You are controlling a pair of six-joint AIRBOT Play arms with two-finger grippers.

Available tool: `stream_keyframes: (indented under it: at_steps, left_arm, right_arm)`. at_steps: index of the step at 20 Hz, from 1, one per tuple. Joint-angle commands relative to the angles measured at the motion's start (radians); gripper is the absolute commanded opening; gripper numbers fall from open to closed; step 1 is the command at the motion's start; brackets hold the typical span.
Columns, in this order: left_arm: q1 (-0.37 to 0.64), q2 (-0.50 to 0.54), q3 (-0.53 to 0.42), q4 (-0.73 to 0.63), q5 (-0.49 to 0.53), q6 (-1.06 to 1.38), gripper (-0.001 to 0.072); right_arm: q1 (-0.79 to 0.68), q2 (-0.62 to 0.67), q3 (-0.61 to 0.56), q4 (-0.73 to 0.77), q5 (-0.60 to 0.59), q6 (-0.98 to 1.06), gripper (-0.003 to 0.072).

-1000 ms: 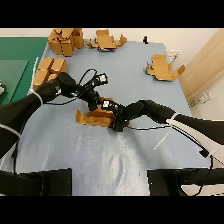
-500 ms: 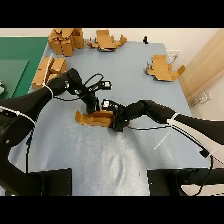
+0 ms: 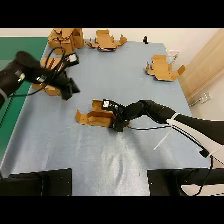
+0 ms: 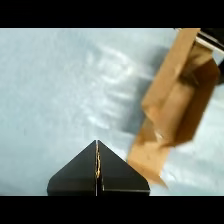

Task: Fold the box.

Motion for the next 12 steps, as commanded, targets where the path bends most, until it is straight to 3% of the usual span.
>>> stream_keyframes:
  at_steps: [1, 2, 3, 4, 5, 9, 11, 12]
  left_arm:
    - [0.063, 0.121, -0.218, -0.005, -0.026, 0.230, 0.0019]
    - [0.042, 0.122, -0.256, -0.002, -0.025, 0.262, 0.0083]
    - [0.017, 0.122, -0.280, -0.003, -0.002, 0.272, 0.0386]
    - [-0.019, 0.122, -0.295, 0.005, 0.062, 0.268, 0.0596]
    - [-0.052, 0.120, -0.303, 0.023, 0.106, 0.268, 0.0644]
    - [-0.178, 0.082, -0.304, 0.164, 0.161, 0.253, 0.0643]
    - [-0.206, 0.047, -0.304, 0.171, 0.192, 0.221, 0.0626]
    - [-0.219, 0.029, -0.304, 0.171, 0.211, 0.218, 0.0519]
  right_arm:
    - [0.000, -0.001, 0.000, 0.001, 0.000, 0.002, 0.0008]
    - [0.000, -0.001, 0.000, 0.002, 0.000, 0.002, 0.0008]
    - [0.000, -0.001, 0.000, 0.003, 0.000, 0.002, 0.0008]
    - [0.000, -0.001, 0.000, 0.006, -0.001, 0.003, 0.0008]
    - [0.000, -0.001, 0.000, 0.006, 0.000, 0.018, 0.0008]
    - [0.000, -0.001, 0.000, 0.006, 0.000, 0.028, 0.0008]
    - [0.000, -0.001, 0.000, 0.005, 0.000, 0.028, 0.0008]
    - [0.000, -0.001, 0.000, 0.005, 0.000, 0.028, 0.0008]
